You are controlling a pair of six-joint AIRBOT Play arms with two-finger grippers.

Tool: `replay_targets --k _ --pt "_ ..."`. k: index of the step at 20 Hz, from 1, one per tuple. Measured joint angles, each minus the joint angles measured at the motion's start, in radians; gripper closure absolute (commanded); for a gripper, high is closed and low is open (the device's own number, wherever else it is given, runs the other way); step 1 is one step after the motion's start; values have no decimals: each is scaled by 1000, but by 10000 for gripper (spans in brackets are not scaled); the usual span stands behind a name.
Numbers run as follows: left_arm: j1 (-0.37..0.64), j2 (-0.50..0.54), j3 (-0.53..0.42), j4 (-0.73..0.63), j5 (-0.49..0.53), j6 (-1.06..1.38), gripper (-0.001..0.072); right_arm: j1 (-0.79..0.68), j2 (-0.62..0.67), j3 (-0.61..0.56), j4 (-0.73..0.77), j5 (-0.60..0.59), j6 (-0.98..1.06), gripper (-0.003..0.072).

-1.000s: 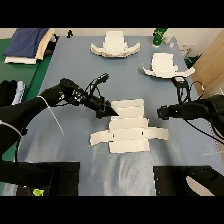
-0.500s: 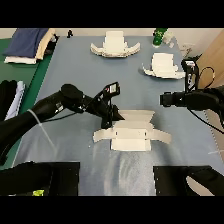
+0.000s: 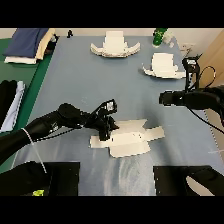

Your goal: Fold the box.

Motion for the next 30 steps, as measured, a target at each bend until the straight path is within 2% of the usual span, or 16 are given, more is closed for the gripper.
replay_targets --k 10,19,30 --pt "9 -14 0 8 -29 26 694 1 0 0 19 0 1 405" --pt "146 -20 67 -25 -125 198 695 1 -1 0 27 0 1 405" --pt "146 -143 70 -27 -158 239 695 1 -13 0 50 2 1 405"
